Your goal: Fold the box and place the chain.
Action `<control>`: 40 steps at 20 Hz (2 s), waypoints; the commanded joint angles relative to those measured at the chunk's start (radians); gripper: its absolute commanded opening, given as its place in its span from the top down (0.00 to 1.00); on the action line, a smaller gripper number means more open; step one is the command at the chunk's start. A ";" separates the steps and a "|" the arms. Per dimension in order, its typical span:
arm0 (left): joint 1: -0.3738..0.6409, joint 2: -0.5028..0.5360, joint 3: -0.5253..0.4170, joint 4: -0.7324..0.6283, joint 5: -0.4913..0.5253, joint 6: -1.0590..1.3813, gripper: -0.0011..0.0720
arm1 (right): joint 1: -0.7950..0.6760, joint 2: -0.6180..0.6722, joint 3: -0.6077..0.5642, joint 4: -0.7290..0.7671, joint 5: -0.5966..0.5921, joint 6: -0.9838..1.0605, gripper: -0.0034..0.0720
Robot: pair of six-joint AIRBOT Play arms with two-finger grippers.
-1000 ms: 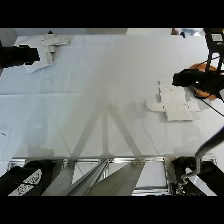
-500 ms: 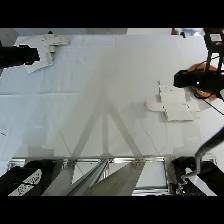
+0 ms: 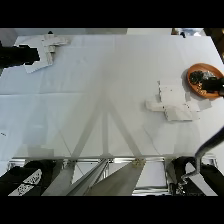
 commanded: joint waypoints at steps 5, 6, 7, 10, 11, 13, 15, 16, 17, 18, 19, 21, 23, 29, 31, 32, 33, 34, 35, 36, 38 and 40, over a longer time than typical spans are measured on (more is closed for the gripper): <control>0.001 0.001 0.000 0.000 0.000 0.000 0.79 | -0.348 -0.192 0.016 0.128 0.107 -0.169 0.49; 0.001 0.001 0.000 0.000 0.000 0.000 0.79 | -0.370 -0.222 0.037 0.126 0.111 -0.180 0.49; 0.001 0.001 0.000 0.000 0.001 0.000 0.79 | -0.388 -0.254 0.069 0.125 0.115 -0.196 0.49; 0.001 0.001 0.000 0.000 0.000 0.000 0.79 | -0.419 -0.400 0.245 0.134 0.202 -0.225 0.48; 0.001 0.001 0.000 0.000 0.001 0.000 0.79 | -0.419 -0.468 0.321 0.159 0.259 -0.251 0.48; 0.001 0.001 0.000 0.000 0.001 0.000 0.79 | -0.419 -0.609 0.462 0.256 0.379 -0.307 0.48; 0.001 0.001 0.000 0.000 0.000 0.000 0.79 | -0.419 -0.723 0.552 0.338 0.433 -0.349 0.47; 0.001 0.001 0.000 0.000 0.000 0.000 0.79 | -0.419 -0.756 0.567 0.351 0.422 -0.356 0.47; 0.001 0.001 0.000 0.000 0.001 0.000 0.79 | -0.419 -0.778 0.569 0.352 0.399 -0.387 0.47; 0.001 0.001 0.000 0.000 0.001 0.000 0.79 | -0.419 -0.792 0.569 0.352 0.375 -0.419 0.47; 0.001 0.001 0.000 0.000 0.001 0.000 0.79 | -0.419 -0.804 0.569 0.352 0.350 -0.456 0.47; 0.001 0.001 0.000 0.000 0.000 0.000 0.79 | -0.419 -0.819 0.569 0.357 0.338 -0.524 0.47; 0.001 0.001 0.000 0.000 0.000 0.000 0.79 | -0.422 -0.826 0.569 0.332 0.350 -0.535 0.47; 0.001 0.001 0.000 0.000 0.000 0.000 0.79 | -0.422 -0.826 0.569 0.293 0.462 -0.560 0.47; 0.001 0.001 0.000 0.000 0.000 0.000 0.79 | -0.422 -0.823 0.569 0.298 0.484 -0.559 0.47; 0.001 0.001 0.000 0.000 0.000 0.000 0.79 | -0.421 -0.821 0.569 0.305 0.490 -0.560 0.47; 0.001 0.001 0.000 0.000 0.000 0.000 0.79 | -0.422 -0.821 0.569 0.305 0.496 -0.560 0.47; 0.001 0.001 0.000 0.000 0.000 0.000 0.79 | -0.422 -0.821 0.569 0.295 0.499 -0.561 0.47; 0.001 0.001 0.000 0.000 0.000 0.000 0.79 | -0.422 -0.821 0.569 0.277 0.498 -0.565 0.47; 0.001 0.001 0.000 0.000 0.000 0.000 0.79 | -0.422 -0.822 0.569 0.260 0.494 -0.574 0.47; 0.001 0.001 0.000 0.000 0.000 0.000 0.79 | -0.422 -0.822 0.569 0.251 0.460 -0.578 0.47; 0.001 0.001 0.000 0.000 0.000 0.000 0.79 | -0.422 -0.822 0.569 0.255 0.439 -0.579 0.47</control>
